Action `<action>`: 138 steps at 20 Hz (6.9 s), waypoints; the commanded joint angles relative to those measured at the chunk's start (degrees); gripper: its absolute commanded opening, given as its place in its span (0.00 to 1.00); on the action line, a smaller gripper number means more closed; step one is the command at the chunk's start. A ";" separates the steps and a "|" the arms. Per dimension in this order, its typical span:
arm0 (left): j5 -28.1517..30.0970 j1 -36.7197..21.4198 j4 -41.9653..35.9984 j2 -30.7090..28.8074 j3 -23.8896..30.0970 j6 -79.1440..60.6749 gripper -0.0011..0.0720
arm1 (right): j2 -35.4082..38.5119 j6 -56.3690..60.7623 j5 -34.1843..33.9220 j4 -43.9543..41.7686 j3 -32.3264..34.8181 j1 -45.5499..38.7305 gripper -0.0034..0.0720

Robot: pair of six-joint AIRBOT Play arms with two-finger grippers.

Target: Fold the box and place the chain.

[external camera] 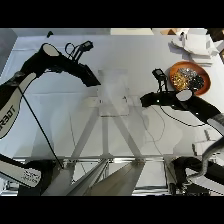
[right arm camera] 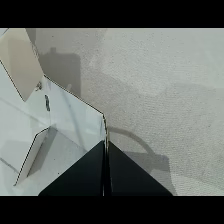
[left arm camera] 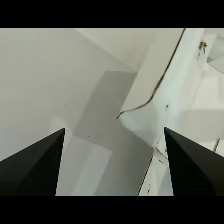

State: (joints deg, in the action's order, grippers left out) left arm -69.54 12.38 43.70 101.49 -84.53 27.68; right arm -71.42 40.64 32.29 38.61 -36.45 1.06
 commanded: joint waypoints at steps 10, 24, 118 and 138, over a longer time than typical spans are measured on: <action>-2.86 4.15 -1.40 6.25 -1.25 -6.99 0.63 | 0.00 0.00 0.00 0.00 0.02 0.04 0.06; -3.78 4.13 -1.73 6.10 -1.25 -8.61 0.03 | 0.00 0.00 0.00 0.00 0.02 0.04 0.06; 13.84 10.23 -7.21 -7.82 26.53 -37.53 0.02 | 24.50 -15.93 23.41 10.64 -2.12 0.07 0.51; 13.81 10.23 -7.21 -7.82 26.53 -37.53 0.02 | 9.84 -65.99 16.83 -6.75 9.53 0.33 0.97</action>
State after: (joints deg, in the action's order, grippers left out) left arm -55.72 22.57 36.47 93.65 -58.02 -9.82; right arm -60.07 -22.50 53.49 34.68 -29.91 1.17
